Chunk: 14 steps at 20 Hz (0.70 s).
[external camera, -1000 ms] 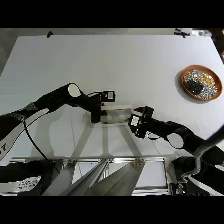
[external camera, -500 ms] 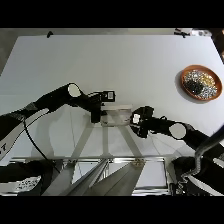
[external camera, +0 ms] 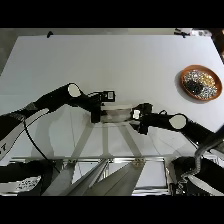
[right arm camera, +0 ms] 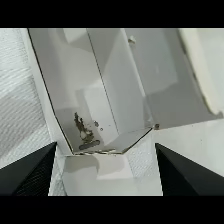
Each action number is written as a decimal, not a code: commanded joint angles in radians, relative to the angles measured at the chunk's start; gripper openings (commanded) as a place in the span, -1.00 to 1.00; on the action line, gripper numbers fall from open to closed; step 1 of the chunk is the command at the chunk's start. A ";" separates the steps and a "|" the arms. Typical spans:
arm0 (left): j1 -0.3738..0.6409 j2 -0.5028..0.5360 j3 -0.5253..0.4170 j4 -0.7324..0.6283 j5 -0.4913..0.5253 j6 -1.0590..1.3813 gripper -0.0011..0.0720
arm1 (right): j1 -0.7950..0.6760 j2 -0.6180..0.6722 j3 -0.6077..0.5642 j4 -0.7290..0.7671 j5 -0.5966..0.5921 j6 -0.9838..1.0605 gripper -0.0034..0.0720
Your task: Fold the box and place the chain.
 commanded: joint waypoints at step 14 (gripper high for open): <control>-0.001 0.001 0.000 0.000 0.000 0.000 -0.94 | -0.039 -0.099 0.078 0.094 0.151 -0.192 0.91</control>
